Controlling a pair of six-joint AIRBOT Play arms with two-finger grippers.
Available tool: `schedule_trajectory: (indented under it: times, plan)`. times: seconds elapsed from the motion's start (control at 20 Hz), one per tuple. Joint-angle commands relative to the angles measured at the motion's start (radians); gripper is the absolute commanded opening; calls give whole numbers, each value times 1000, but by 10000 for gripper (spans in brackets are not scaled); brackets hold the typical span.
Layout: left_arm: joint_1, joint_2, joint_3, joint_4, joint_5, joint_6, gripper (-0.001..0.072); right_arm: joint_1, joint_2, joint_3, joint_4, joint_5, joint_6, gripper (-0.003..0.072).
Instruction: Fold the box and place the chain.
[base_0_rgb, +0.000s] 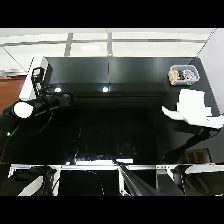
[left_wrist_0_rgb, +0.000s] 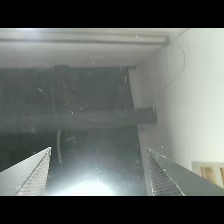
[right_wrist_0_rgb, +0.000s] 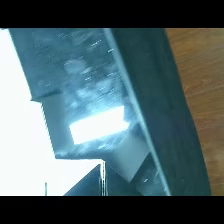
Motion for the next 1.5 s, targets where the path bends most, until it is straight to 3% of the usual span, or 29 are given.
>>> schedule_trajectory:
  times: [0.0,0.1,0.35,0.5,0.6,0.75,0.9,1.1,1.45]
  plan:
    - [0,-1,0,-1,-31,0,707,7,79,-19,62,45,-19,18]
    - [0,-1,0,-1,-32,1,707,9,181,-98,192,28,-21,18]
    - [0,-1,0,-14,-60,1,707,129,481,-472,402,-35,-31,19]
    - [-14,-9,0,-130,-172,13,706,290,671,-726,555,-122,-35,19]
    - [-56,-23,0,-186,-185,13,703,429,796,-892,664,-235,-34,18]
    - [-95,-72,12,-414,-178,210,703,645,902,-1047,762,-396,-26,19]
    - [-71,-212,77,-552,-253,294,703,842,906,-1099,770,-512,-14,18]
    - [19,-478,235,-622,-551,342,703,998,905,-1107,763,-616,2,18]
    - [-15,-734,331,-626,-807,342,703,1037,905,-1107,763,-631,23,18]
